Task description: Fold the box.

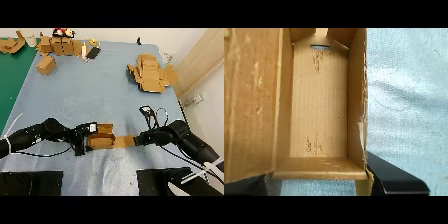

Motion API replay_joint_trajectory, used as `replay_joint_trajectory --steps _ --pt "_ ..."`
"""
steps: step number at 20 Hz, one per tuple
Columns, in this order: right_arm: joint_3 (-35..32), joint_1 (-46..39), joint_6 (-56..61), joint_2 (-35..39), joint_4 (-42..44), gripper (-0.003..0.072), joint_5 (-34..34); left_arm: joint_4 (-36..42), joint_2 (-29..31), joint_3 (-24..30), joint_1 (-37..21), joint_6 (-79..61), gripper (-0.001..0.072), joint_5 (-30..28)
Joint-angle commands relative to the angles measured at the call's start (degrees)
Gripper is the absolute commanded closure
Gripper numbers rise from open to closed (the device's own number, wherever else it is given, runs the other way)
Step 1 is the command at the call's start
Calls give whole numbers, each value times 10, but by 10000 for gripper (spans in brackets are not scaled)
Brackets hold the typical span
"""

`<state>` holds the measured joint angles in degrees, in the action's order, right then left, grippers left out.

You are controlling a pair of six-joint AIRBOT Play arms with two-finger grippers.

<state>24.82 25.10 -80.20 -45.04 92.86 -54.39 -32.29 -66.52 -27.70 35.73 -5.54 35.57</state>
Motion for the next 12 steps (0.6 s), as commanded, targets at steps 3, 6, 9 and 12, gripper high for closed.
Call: replay_joint_trajectory --steps 3,6,9,12 --pt "-10 -9 -80 -58 196 682 64 0 0 0 0 0 182 0" --pt "-10 14 -94 -66 235 683 90 0 0 0 0 0 182 0" --pt "-10 40 -94 -66 253 683 90 0 0 0 0 0 182 0" --pt "-9 54 -94 -66 266 683 91 0 0 0 0 0 182 0"
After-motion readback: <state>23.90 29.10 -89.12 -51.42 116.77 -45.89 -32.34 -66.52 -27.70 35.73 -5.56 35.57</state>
